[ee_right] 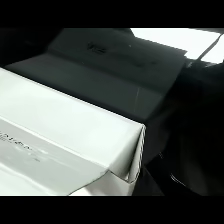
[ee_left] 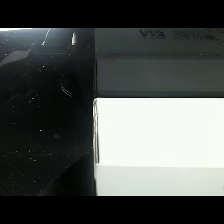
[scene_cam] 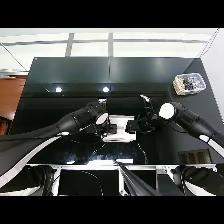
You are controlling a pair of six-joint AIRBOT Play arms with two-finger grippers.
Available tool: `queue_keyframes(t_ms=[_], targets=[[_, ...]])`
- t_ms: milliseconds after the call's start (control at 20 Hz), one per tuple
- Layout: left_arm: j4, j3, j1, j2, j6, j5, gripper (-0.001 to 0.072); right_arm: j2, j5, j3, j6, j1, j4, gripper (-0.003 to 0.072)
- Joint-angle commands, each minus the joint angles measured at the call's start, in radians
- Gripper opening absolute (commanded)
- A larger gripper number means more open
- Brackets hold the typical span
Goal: Fold the box and place the chain.
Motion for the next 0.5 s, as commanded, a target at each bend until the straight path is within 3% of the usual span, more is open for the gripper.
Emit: queue_keyframes(t_ms=[0,50,100,450], targets=[[0.000,0.001,0.001,0.000,0.000,0.000,0.0025,0.000,0.017,0.023,0.111,0.037,-0.101,0.0552],[0.000,0.001,0.001,0.000,0.000,0.000,0.0025,0.000,0.028,0.033,0.131,0.050,-0.132,0.0435],[0.000,0.001,0.001,0.000,0.000,0.000,0.0025,0.000,0.041,0.045,0.156,0.063,-0.153,0.0419],[0.000,0.001,0.001,0.000,0.000,0.001,0.0025,-0.015,0.077,0.092,0.291,0.124,-0.280,0.0419]])
